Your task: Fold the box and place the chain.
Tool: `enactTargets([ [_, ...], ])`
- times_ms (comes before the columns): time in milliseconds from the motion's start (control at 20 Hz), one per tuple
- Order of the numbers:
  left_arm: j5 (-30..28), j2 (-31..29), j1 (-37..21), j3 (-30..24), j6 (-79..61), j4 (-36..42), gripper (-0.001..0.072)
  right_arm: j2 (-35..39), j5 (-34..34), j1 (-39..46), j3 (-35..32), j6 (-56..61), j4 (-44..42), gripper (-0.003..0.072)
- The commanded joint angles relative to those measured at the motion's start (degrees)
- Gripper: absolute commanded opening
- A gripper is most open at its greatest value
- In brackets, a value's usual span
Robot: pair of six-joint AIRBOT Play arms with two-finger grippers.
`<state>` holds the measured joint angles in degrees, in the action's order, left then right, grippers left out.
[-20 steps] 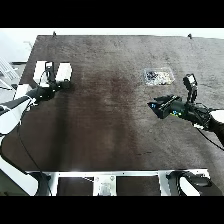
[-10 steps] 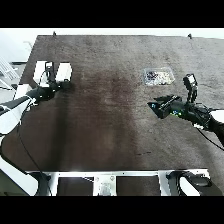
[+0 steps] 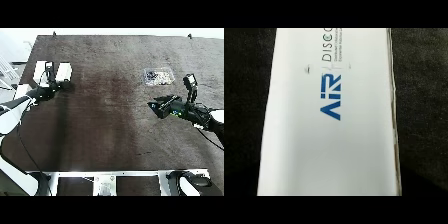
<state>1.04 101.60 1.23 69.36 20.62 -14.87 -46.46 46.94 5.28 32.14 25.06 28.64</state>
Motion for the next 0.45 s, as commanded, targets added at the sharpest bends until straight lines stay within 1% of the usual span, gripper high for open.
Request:
enactTargets([
  [0,18.71,-75.56,0.48,-31.71,4.96,-14.69,0.0014,-0.04,0.02,0.02,-0.04,0.02,-0.02,0.0508],
  [100,16.11,-79.36,0.48,-39.45,5.05,-14.71,0.0014,-0.04,0.02,0.02,-0.04,0.02,0.0,0.0508],
  [200,14.49,-81.46,0.48,-45.68,5.09,-14.69,0.0015,-0.04,0.02,0.02,-0.04,0.02,-0.02,0.0508],
  [400,12.04,-81.42,0.48,-53.35,7.02,-14.69,0.0016,-0.04,0.02,0.02,-0.04,0.02,0.0,0.0508],
])
